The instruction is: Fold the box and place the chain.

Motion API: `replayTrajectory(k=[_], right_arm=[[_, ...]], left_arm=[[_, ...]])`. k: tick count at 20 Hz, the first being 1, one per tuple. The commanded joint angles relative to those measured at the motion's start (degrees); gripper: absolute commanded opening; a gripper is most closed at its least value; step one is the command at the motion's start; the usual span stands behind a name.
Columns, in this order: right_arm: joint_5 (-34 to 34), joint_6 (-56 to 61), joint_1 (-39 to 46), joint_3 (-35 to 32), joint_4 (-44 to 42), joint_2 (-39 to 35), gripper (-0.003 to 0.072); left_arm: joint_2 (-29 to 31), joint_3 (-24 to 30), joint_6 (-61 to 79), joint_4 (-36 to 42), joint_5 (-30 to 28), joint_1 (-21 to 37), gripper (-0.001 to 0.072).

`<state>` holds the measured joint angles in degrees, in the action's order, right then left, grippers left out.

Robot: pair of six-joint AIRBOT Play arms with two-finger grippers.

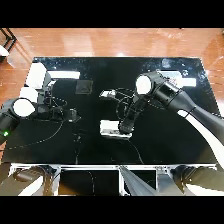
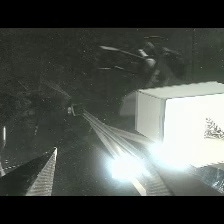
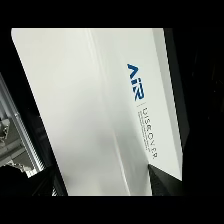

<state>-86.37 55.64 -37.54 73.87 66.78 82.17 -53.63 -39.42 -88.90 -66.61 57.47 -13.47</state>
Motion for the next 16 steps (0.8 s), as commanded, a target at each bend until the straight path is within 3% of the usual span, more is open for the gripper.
replayTrajectory(k=[1, 12, 13, 16], right_arm=[[-1.3, -0.3, -0.3, 0.0, -1.7, 0.0, 0.0702], [3.1, -1.7, -0.3, 0.0, 1.0, 0.0, 0.0699], [3.1, -1.7, -0.3, 0.0, 1.0, 0.0, 0.0646], [3.1, -1.7, -0.3, 0.0, 1.0, 0.0, 0.0643]], left_arm=[[0.0, 0.0, 0.0, 0.0, 0.0, 0.1, 0.063], [0.0, 0.0, 0.0, 0.0, 0.0, 0.1, 0.063], [0.0, 0.0, 0.0, 0.0, 0.0, 0.1, 0.063], [0.0, 0.0, 0.0, 0.0, 0.0, 0.1, 0.063]])
